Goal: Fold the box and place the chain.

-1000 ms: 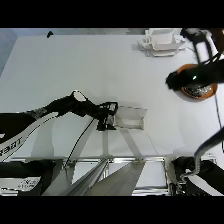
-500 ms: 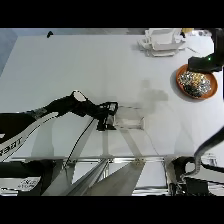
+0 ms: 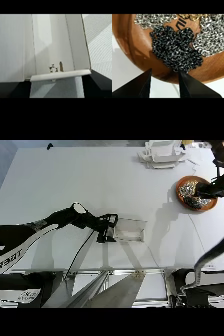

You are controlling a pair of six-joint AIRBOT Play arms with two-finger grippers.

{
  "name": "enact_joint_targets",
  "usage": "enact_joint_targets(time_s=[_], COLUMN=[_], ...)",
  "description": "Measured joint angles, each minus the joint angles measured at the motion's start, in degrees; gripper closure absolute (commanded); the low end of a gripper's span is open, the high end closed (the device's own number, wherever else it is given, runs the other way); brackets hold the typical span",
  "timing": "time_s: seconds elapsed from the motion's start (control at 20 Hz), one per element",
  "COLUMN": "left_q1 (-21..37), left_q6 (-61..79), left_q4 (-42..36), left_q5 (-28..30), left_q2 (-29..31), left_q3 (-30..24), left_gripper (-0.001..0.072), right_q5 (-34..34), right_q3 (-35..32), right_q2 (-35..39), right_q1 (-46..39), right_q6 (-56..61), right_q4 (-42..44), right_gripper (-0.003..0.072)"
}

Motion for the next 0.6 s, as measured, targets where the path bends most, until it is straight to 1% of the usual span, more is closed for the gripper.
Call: enact_joint_targets(time_s=[0.05,0.4,0.5,0.6], left_q1=[0.0,0.0,0.0,0.0], left_q6=[0.0,0.0,0.0,0.0], left_q4=[0.0,0.0,0.0,0.0], left_q5=[0.0,0.0,0.0,0.0], left_q2=[0.0,0.0,0.0,0.0], left_q3=[0.0,0.0,0.0,0.0], left_gripper=[0.0627,0.0627,0.0627,0.0627], right_q5=[0.2,-0.4,-1.4,-2.4], right_q3=[0.0,0.0,0.0,0.0], right_q2=[-0.6,-3.4,-3.8,-4.0], right_q1=[-0.2,-0.5,-0.5,-0.5], right_q6=[-0.4,-3.0,-3.4,-3.6], right_q4=[-0.1,-0.5,-0.6,-0.6], right_gripper=[0.0399,0.04,0.0439,0.0448])
